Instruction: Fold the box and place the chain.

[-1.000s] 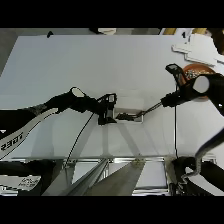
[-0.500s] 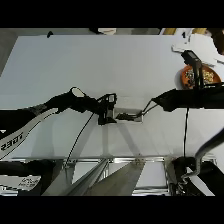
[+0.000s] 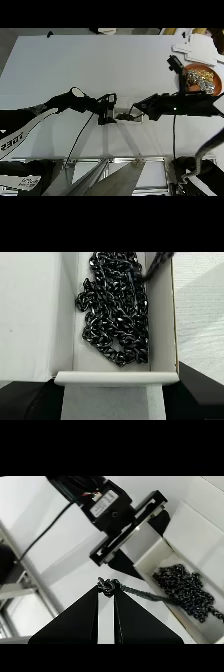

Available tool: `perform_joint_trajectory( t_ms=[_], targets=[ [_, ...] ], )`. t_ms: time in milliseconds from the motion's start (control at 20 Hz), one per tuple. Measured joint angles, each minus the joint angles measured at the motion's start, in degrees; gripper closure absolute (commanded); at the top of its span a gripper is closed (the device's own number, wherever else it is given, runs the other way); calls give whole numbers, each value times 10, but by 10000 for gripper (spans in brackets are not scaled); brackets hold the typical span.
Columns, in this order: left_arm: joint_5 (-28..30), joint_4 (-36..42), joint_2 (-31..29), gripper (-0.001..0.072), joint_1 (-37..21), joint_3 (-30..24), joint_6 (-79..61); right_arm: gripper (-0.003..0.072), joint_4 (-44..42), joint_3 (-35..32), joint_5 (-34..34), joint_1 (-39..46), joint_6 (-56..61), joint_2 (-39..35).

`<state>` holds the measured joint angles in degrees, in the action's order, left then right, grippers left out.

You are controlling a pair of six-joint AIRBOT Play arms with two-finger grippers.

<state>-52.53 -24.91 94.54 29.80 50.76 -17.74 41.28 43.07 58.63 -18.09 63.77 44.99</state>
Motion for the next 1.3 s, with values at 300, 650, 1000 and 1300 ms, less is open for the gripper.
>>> perform_joint_trajectory(
  t_ms=[300,650,1000,1300],
  targets=[
    [0,0,0,500,0,0,0,570,52,-18,-72,-48,12,93],
    [0,0,0,500,0,0,0,435,154,-19,-104,-60,64,144],
    [0,0,0,500,0,0,0,472,257,83,-27,-52,101,145],
    [0,0,0,500,0,0,0,537,380,146,21,41,197,163]
  ],
)
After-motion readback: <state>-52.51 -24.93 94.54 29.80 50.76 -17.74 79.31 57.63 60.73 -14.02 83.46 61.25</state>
